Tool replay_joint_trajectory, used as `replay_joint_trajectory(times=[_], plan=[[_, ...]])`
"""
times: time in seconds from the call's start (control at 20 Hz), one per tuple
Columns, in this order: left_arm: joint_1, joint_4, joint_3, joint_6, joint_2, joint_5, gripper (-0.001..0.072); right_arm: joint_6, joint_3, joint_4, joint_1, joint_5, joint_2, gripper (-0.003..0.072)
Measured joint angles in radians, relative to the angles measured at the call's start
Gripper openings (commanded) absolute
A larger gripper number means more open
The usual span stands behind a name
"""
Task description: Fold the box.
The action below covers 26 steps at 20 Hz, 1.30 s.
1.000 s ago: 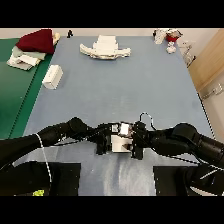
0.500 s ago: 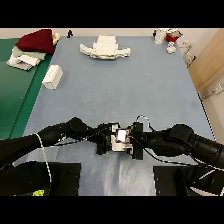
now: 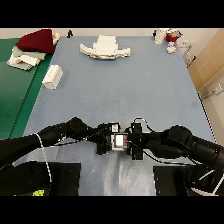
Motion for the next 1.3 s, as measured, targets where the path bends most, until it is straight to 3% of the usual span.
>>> replay_joint_trajectory(times=[0.85, 1.3], plan=[[0.000, -0.001, 0.000, -0.003, 0.000, 0.000, 0.0393, 0.094, 0.000, -0.142, 0.010, 0.053, 0.060, 0.0519], [0.000, 0.002, 0.000, 0.003, 0.000, 0.000, 0.0392, 0.103, 0.004, -0.097, 0.031, 0.006, 0.078, 0.0520]])
